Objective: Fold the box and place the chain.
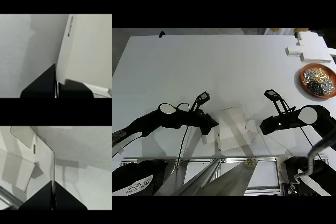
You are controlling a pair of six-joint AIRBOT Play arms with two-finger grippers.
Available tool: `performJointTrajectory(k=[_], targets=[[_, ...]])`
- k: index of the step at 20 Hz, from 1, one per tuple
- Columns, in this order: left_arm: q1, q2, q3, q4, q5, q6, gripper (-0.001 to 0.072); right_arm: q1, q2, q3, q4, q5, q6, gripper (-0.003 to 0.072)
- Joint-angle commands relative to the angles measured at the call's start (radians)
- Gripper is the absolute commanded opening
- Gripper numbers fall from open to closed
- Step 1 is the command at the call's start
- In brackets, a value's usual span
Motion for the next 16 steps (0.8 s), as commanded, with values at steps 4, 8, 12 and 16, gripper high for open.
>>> performJointTrajectory(k=[4, 8, 12, 16], targets=[[-0.003, 0.002, 0.035, 0.007, -0.010, 0.199, 0.0002, 0.001, 0.001, 0.010, 0.054, 0.010, -0.001, 0.0151], [-0.017, -0.001, 0.160, 0.209, -0.028, 0.106, 0.0000, 0.000, 0.001, 0.082, 0.018, 0.064, -0.005, 0.0241], [-0.061, -0.031, 0.235, 0.286, -0.046, 0.220, 0.0001, 0.000, 0.001, 0.158, -0.104, 0.136, -0.005, 0.0241], [-0.103, -0.100, 0.235, 0.281, -0.023, 0.252, 0.0002, 0.000, 0.002, 0.169, -0.163, 0.153, -0.009, 0.0241]])
